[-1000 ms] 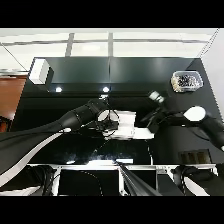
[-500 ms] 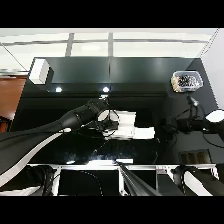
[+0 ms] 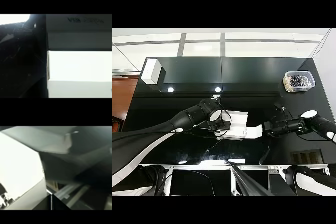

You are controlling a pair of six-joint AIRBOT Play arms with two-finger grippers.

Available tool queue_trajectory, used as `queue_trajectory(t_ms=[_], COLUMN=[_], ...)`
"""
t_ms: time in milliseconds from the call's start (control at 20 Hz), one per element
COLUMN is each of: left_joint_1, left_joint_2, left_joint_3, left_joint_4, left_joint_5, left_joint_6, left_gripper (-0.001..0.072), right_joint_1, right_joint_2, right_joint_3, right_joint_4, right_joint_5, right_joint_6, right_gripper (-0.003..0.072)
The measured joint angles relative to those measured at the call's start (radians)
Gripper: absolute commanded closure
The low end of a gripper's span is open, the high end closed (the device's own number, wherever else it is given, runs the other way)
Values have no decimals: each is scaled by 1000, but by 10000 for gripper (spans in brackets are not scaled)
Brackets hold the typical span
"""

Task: Fold the box and place the chain.

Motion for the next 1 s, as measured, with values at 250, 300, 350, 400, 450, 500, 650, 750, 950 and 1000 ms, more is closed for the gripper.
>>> queue_trajectory(t_ms=[250, 300, 350, 400, 450, 500, 650, 750, 950, 1000], left_joint_1=[0, 0, 0, 0, 0, 0, 0, 0, 0, 0], left_joint_2=[0, 0, 0, 0, 0, 0, 0, 0, 0, 0], left_joint_3=[0, 0, 0, 0, 0, 0, 0, 0, 0, 0], left_joint_4=[0, 0, 0, 0, 0, 0, 0, 0, 0, 0], left_joint_5=[0, 0, 0, 0, 0, 0, 0, 0, 0, 0], left_joint_6=[0, 0, 0, 0, 0, 0, 0, 0, 0, 0], left_gripper=[684, 684, 685, 685, 684, 685, 684, 684, 684, 685], right_joint_1=[50, 53, 58, 64, 72, 86, 145, 189, 259, 275], right_joint_2=[-16, -17, -18, -19, -19, -19, -19, -19, -18, -16], right_joint_3=[83, 103, 123, 140, 152, 161, 176, 183, 214, 225], right_joint_4=[51, 57, 59, 63, 62, 53, 35, 24, -29, -51], right_joint_5=[31, 43, 56, 71, 80, 85, 76, 49, -1, -11], right_joint_6=[-55, -56, -55, -52, -37, -15, 28, 56, 125, 145], right_gripper=[56, 55, 56, 56, 56, 63, 63, 78, 127, 127])
